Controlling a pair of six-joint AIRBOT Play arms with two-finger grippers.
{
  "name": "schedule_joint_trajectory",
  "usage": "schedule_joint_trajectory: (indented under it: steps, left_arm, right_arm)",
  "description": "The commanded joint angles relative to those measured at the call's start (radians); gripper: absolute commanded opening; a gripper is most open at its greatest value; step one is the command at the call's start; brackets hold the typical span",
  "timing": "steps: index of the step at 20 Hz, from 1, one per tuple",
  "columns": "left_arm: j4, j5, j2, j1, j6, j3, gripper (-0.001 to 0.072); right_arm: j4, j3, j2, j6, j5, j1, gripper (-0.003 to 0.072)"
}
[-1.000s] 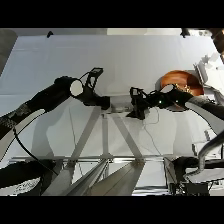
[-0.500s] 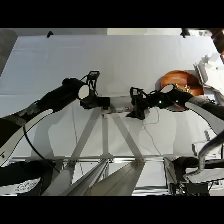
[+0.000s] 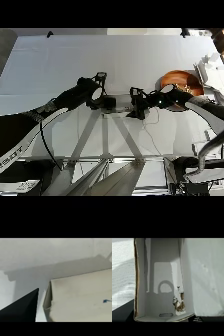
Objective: Fold the box and place the chain.
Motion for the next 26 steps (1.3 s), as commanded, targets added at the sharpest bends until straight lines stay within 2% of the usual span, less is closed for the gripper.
schedule_joint_trajectory:
  steps: [1,4,8,11,13,16,18,21,22,24,26]
  left_arm:
    - [-0.003,-0.039,-0.010,-0.015,-0.021,0.010,0.0486]
    - [-0.065,-0.070,-0.009,-0.015,-0.021,0.010,0.0486]
    - [-0.126,-0.056,-0.009,-0.016,-0.024,0.010,0.0486]
    - [-0.097,-0.056,-0.009,-0.025,-0.024,0.010,0.0482]
    - [-0.054,-0.057,-0.009,-0.033,-0.024,0.010,0.0390]
    - [-0.048,-0.048,-0.009,-0.037,-0.027,0.010,0.0382]
    - [-0.031,-0.042,-0.009,-0.040,-0.027,0.010,0.0280]
    - [-0.030,-0.041,-0.009,-0.040,-0.027,0.010,0.0231]
    - [-0.026,-0.041,-0.010,-0.040,-0.027,0.010,0.0141]
    - [-0.010,-0.041,-0.010,-0.040,-0.027,0.010,0.0018]
    - [0.006,-0.041,-0.010,-0.040,-0.027,0.010,0.0008]
  right_arm:
    - [0.001,0.001,0.001,0.000,0.000,0.000,0.0403]
    - [0.000,0.001,0.001,0.000,0.000,0.000,0.0403]
    - [0.000,0.001,0.001,0.000,0.000,0.000,0.0403]
    - [0.000,0.001,0.001,0.000,0.000,0.000,0.0403]
    - [0.000,0.001,0.001,0.000,0.000,0.000,0.0403]
    - [0.001,0.001,0.001,0.000,0.000,0.000,0.0403]
    - [0.000,0.001,0.001,0.000,0.000,0.000,0.0403]
    - [0.000,0.001,0.001,0.000,0.000,0.000,0.0403]
    - [0.000,0.001,0.001,0.000,0.000,0.000,0.0403]
    - [0.000,0.001,0.001,0.000,0.000,0.000,0.0403]
    - [0.000,0.001,0.001,0.000,0.000,0.000,0.0403]
